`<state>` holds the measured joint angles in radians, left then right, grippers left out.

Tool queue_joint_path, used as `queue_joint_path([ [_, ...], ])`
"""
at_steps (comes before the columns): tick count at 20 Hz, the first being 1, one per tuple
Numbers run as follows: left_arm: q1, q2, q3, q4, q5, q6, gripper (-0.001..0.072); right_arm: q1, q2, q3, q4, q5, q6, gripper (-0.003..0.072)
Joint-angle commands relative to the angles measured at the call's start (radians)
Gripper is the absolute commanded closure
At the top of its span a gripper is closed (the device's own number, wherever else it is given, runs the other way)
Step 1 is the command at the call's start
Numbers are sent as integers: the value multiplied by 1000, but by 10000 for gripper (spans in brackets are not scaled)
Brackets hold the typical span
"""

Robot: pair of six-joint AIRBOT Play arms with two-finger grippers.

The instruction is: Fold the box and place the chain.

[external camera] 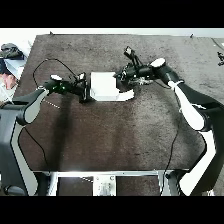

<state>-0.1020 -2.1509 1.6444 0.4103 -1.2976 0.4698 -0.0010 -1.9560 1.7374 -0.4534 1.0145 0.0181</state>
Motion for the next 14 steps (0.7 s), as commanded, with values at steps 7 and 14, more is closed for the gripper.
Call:
queue_joint_path([
  [7,0,-1,0,0,0,0,363,-23,108,-27,-398,253,1,92],
  [14,0,-1,0,0,0,0,363,37,1,-32,-469,96,-41,92],
])
